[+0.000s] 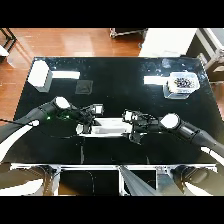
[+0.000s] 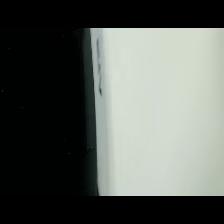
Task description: Fold the box and place the chain.
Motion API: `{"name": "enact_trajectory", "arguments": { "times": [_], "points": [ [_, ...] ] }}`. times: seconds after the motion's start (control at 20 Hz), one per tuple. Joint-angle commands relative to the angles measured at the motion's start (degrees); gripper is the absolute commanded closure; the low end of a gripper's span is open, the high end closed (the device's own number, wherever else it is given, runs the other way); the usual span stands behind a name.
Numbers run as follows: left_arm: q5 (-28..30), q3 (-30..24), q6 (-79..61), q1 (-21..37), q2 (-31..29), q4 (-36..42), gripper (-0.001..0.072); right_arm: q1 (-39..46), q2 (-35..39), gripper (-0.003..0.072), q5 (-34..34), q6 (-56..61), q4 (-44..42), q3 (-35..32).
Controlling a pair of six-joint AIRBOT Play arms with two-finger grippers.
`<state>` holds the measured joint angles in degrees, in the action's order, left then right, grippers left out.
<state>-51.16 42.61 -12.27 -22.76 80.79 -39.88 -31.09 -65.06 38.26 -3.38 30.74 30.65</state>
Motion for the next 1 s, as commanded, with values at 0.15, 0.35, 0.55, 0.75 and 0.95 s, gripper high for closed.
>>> {"name": "enact_trajectory", "arguments": {
  "times": [0.15,0.35,0.55,0.75,0.95],
  "points": [
    [0.1,0.0,0.1,0.0,0.0,0.0,0.0689,0.0,-4.6,-0.0013,2.0,-4.4,-2.6,0.0],
    [0.1,0.0,0.1,0.0,0.0,0.0,0.0689,0.0,-6.1,-0.0013,1.9,-4.6,-1.5,0.0],
    [0.2,0.0,0.1,0.0,0.0,0.0,0.0689,0.0,-6.3,-0.0012,0.9,-4.6,-1.2,0.0],
    [0.2,0.0,0.1,0.0,0.0,0.0,0.0689,0.0,-6.3,-0.0012,0.7,-4.6,0.0,0.0],
    [0.1,0.0,0.1,0.0,0.0,0.0,0.0690,0.0,-6.3,-0.0012,0.1,-4.6,0.0,0.0]
  ]
}}
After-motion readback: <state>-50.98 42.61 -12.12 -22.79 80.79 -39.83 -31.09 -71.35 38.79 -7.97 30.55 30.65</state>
